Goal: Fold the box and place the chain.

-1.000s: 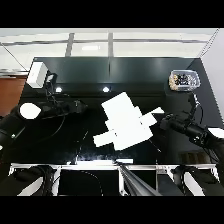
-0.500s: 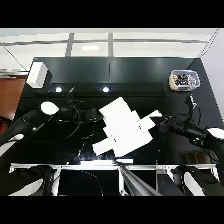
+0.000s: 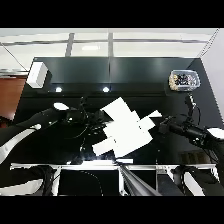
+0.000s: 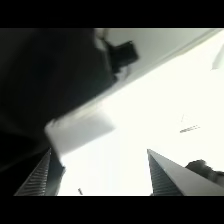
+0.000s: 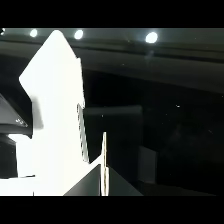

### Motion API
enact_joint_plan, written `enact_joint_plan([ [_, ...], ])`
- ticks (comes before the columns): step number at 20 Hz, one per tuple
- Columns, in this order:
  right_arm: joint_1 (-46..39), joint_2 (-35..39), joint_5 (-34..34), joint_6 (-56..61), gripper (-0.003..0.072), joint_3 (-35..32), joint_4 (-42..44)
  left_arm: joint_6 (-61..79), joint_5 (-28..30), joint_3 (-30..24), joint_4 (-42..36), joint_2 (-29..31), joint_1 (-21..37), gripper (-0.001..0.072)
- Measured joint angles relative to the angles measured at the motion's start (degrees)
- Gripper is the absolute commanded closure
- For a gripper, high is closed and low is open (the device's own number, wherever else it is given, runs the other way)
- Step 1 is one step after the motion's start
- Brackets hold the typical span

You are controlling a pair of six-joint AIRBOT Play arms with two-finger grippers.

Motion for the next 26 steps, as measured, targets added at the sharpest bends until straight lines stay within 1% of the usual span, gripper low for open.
enact_joint_plan([
  [3,0.00,0.00,0.02,0.00,0.0676,0.00,0.00,5.68,-3.23,1.29,-3.85,-2.99,-0.94,0.0005],
  [6,0.00,-0.02,0.02,0.04,0.0676,0.00,0.00,13.18,-9.25,2.75,-4.98,-5.01,-0.68,0.0006],
  [8,0.00,0.00,0.04,0.07,0.0676,0.00,0.02,17.07,-12.44,3.41,-5.38,-5.84,0.09,0.0048],
  [9,0.00,0.00,0.04,0.13,0.0676,0.00,0.04,19.04,-13.79,3.65,-5.49,-6.14,0.44,0.0141],
  [10,0.00,0.00,0.04,0.22,0.0676,0.00,0.04,20.87,-15.02,3.87,-5.51,-6.34,0.66,0.0216],
  [11,0.00,0.00,0.04,0.24,0.0677,0.00,0.04,22.86,-15.91,4.04,-5.57,-6.45,0.83,0.0235],
  [13,0.00,0.00,0.07,0.57,0.0676,0.00,0.07,26.38,-18.16,4.42,-5.55,-6.64,1.03,0.0237],
  [14,0.00,-0.02,0.04,0.74,0.0676,0.00,0.04,27.61,-18.82,4.66,-5.25,-6.69,1.07,0.0279],
  [15,0.00,0.00,0.04,0.96,0.0676,0.00,0.04,28.61,-19.41,4.98,-4.57,-6.75,1.07,0.0375],
  [20,0.00,0.00,-0.02,1.60,0.0676,0.00,0.02,30.93,-21.62,7.61,0.15,-6.84,1.11,0.0386],
  [21,0.00,0.00,-0.07,1.60,0.0676,0.00,0.02,31.21,-22.18,8.13,0.90,-6.86,1.09,0.0486],
  [22,0.02,-0.02,-0.20,1.73,0.0676,0.00,0.02,31.69,-22.32,8.59,1.57,-6.95,1.07,0.0563],
  [23,0.00,0.00,-0.31,1.75,0.0676,0.00,-0.02,32.11,-22.49,8.96,2.29,-7.02,1.07,0.0571],
  [24,0.02,0.00,-0.48,1.77,0.0676,0.00,-0.02,32.37,-22.80,9.38,2.73,-7.08,1.07,0.0645],
  [25,0.00,-0.02,-0.68,1.77,0.0676,0.00,-0.04,32.65,-22.91,9.70,3.45,-7.10,1.07,0.0678],
  [26,0.00,0.00,-0.87,1.79,0.0675,0.00,-0.04,32.83,-22.84,10.01,4.04,-7.19,1.07,0.0686],
])
